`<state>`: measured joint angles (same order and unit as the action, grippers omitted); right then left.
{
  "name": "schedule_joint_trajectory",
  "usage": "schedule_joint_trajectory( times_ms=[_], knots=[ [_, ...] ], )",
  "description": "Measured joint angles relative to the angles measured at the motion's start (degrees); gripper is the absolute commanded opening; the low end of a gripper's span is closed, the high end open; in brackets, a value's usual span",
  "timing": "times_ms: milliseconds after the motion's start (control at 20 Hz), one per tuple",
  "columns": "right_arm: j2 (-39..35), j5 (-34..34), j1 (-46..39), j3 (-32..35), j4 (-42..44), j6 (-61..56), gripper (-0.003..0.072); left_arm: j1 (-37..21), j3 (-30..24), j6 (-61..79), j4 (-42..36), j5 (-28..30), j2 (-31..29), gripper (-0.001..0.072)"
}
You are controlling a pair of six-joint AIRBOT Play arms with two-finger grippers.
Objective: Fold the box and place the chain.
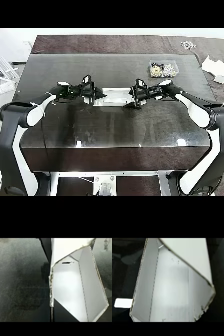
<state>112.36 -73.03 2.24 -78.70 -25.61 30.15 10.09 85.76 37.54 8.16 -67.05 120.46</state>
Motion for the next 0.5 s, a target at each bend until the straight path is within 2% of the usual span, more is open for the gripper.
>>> schedule_joint_trajectory(
  times_ms=[500],
  knots=[
    [0.87, -1.77, -0.17, -0.79, 1.22, 0.42, 0.0689, 0.00, 0.00, 0.00, 0.00, 0.02, 0.00, 0.0023]
  ],
)
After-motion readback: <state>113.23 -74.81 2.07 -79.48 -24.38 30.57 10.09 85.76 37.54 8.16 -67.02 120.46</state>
